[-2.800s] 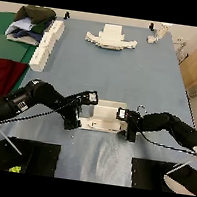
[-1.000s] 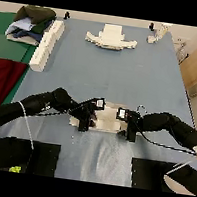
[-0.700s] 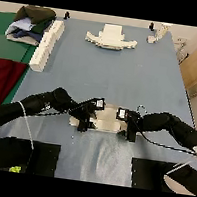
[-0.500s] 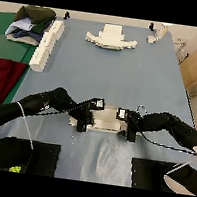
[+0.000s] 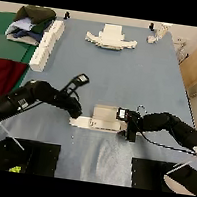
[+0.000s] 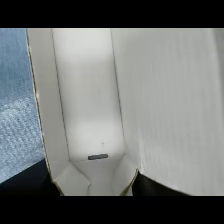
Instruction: Fold the box.
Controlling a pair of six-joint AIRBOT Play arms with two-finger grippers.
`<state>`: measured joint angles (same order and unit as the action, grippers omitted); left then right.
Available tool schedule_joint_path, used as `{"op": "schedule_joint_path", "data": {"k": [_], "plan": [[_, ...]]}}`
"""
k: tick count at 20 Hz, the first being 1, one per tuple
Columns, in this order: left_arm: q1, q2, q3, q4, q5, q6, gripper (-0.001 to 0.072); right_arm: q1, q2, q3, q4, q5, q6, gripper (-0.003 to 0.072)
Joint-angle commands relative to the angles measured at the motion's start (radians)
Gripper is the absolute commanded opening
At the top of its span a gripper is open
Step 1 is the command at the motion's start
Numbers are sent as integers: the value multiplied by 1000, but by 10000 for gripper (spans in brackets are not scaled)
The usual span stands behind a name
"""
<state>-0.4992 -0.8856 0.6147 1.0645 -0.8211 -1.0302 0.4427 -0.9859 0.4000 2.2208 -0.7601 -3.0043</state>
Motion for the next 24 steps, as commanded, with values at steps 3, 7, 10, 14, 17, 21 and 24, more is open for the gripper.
{"op": "schedule_joint_path", "data": {"k": [3,7,10,14,17,21,24], "plan": [[325,27,0,29,-288,-381,13,0,0,1,0,0,0,513],[402,-14,-37,-97,-350,-377,13,0,0,1,0,0,0,513],[342,-35,-94,-151,-256,-378,13,0,0,1,0,0,0,513],[241,-93,-161,-212,-147,-399,13,0,0,1,0,0,0,513],[156,-113,-168,-279,-62,-397,13,0,0,1,0,0,0,513],[71,-112,-154,-418,-4,-339,13,0,0,1,0,0,0,513],[57,-112,-146,-419,-8,-338,13,0,0,1,0,0,0,513]]}}
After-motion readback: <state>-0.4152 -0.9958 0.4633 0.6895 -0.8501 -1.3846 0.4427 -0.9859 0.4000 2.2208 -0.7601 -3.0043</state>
